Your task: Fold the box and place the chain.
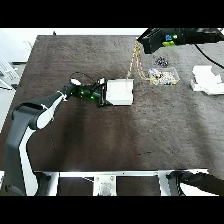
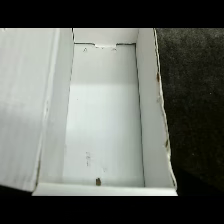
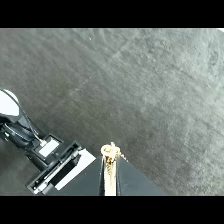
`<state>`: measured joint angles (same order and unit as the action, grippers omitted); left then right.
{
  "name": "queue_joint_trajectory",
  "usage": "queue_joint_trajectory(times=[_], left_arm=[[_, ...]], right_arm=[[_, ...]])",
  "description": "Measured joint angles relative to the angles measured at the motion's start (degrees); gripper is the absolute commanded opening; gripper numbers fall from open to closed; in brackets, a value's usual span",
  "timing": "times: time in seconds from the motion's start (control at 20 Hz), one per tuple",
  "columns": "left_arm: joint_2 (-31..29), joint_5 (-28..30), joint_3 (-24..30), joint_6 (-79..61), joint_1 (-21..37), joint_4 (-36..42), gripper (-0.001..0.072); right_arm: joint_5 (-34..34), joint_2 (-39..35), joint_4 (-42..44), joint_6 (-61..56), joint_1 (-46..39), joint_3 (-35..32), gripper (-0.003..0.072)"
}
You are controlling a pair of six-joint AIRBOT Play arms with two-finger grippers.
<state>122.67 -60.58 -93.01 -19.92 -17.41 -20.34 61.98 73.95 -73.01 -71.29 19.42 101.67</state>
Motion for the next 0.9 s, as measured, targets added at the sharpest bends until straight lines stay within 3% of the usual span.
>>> queue_joint_trajectory(times=[0.45, 0.75, 0.9], left_arm=[[0.00, 0.04, 0.00, 0.00, 0.02, 0.00, 0.0275], [0.00, 0.04, 0.00, 0.00, 0.00, 0.02, 0.0275], [0.00, 0.04, 0.00, 0.00, 0.00, 0.00, 0.0275]], right_arm=[[-0.04, 0.00, 0.57, 0.57, 1.40, -2.89, 0.0011], [-2.34, 0.24, 3.13, 0.33, 1.53, -14.38, 0.0011], [-7.21, 0.52, 4.44, -0.15, 1.53, -22.12, 0.0011]])
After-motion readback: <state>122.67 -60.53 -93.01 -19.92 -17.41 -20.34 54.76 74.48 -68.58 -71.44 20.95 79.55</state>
